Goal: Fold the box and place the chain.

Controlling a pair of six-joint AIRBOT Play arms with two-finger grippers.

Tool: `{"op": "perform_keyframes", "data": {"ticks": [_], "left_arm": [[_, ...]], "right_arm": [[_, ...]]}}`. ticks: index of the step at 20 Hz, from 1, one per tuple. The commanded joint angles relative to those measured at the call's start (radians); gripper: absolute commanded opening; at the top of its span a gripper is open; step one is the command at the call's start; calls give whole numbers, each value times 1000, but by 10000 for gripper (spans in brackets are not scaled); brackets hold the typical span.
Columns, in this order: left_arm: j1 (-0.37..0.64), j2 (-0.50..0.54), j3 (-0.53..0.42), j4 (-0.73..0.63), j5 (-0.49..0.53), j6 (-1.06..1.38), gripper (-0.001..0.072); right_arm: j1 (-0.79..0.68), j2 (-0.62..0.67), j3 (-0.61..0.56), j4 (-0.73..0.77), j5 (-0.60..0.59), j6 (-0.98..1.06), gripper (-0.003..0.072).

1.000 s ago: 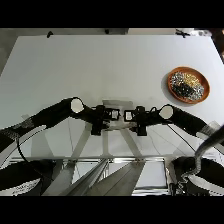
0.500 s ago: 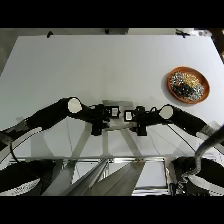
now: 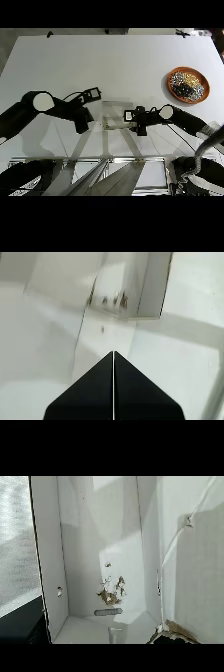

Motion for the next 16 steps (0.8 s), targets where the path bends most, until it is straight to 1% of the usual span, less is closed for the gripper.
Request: {"op": "perform_keyframes", "data": {"ticks": [1,3,6,8,11,14,16], "left_arm": [[104,67,-35,161,-132,-409,3],[153,68,-97,158,-120,-516,3],[178,59,-179,101,-55,-539,3],[175,23,-187,34,-26,-539,3],[174,-41,-187,-66,51,-536,3],[174,-104,-187,-81,58,-536,4],[163,-127,-187,-88,91,-527,6]], "right_arm": [[0,0,1,0,0,1,406],[0,0,1,0,0,1,406],[0,0,0,0,0,1,406],[0,0,0,0,0,1,406],[0,0,1,0,0,0,406],[0,0,0,0,0,1,406],[0,0,1,0,0,0,406]]}}
